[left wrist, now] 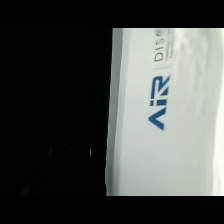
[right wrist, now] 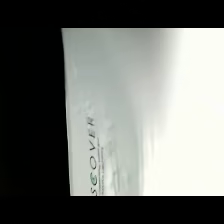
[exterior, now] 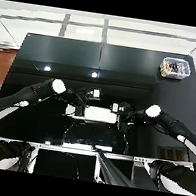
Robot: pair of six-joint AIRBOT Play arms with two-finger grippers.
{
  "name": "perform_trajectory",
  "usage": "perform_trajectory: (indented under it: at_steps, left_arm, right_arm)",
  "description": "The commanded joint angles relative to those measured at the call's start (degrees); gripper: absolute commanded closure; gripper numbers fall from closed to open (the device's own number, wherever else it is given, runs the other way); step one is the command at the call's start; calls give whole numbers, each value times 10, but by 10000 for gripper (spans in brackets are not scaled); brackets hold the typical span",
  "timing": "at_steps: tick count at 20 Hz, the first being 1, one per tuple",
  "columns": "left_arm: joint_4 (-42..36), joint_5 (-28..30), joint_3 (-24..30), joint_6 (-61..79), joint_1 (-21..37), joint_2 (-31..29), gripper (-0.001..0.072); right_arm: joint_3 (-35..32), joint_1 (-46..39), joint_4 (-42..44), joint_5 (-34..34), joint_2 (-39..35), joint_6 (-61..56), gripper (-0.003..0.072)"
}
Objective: Fold the box and place the chain.
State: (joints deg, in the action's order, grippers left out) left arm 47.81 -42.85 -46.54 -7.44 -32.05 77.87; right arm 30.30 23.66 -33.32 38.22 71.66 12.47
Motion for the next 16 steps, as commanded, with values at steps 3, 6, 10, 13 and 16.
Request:
perform_trajectory:
  at_steps: [3, 6, 10, 13, 16]
  left_arm:
    - [161, -110, -12, -208, 5, -81, -4]
    - [243, -242, -13, -319, 21, -132, 3]
    - [188, -390, -2, -462, 40, -141, 629]
    - [1, -323, 68, -453, 28, -139, 683]
    - [-158, -130, 122, -432, 13, -131, 683]
  right_arm:
    - [0, 0, 0, 0, 0, 0, 287]
    - [0, 0, -1, 1, 0, 0, 289]
    - [0, 0, -4, 6, 0, 3, 558]
    - [0, 0, -4, 6, 0, 2, 558]
    - [0, 0, -3, 5, 0, 2, 558]
